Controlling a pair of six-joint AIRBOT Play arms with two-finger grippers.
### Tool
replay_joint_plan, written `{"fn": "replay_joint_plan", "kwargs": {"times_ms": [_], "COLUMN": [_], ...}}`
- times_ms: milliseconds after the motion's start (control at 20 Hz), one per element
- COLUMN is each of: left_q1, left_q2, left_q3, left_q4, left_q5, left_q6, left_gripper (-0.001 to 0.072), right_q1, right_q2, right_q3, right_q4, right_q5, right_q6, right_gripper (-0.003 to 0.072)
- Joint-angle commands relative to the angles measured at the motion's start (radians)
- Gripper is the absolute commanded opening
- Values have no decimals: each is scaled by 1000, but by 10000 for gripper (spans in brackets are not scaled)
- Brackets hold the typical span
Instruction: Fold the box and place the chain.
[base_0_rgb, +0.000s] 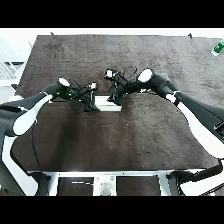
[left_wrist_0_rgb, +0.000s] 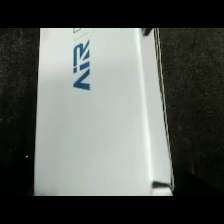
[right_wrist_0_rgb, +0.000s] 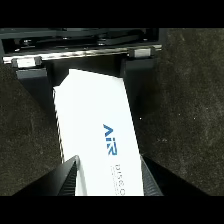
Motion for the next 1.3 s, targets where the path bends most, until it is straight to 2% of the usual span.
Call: {"fn": "replay_joint_plan", "kwargs": {"times_ms": [0, 500, 900, 1100, 1250], "left_q1": [-1, -1, -1, -1, -1], "left_q2": [0, 0, 0, 0, 0], "left_q3": [0, 0, 0, 0, 0], "left_q4": [0, 0, 0, 0, 0], "left_q5": [-1, -1, -1, -1, -1], "left_q6": [0, 0, 0, 0, 0], "left_gripper": [465, 465, 465, 465, 465], "right_q1": [1, 2, 3, 4, 0], "right_q2": [1, 3, 3, 3, 3], "right_q3": [3, 19, -22, -32, -32], "right_q4": [1, -63, -61, -36, -44], "right_q5": [-29, -37, -36, 44, -25], "right_q6": [11, 45, 73, 105, 105], "right_gripper": [437, 436, 437, 436, 438]}}
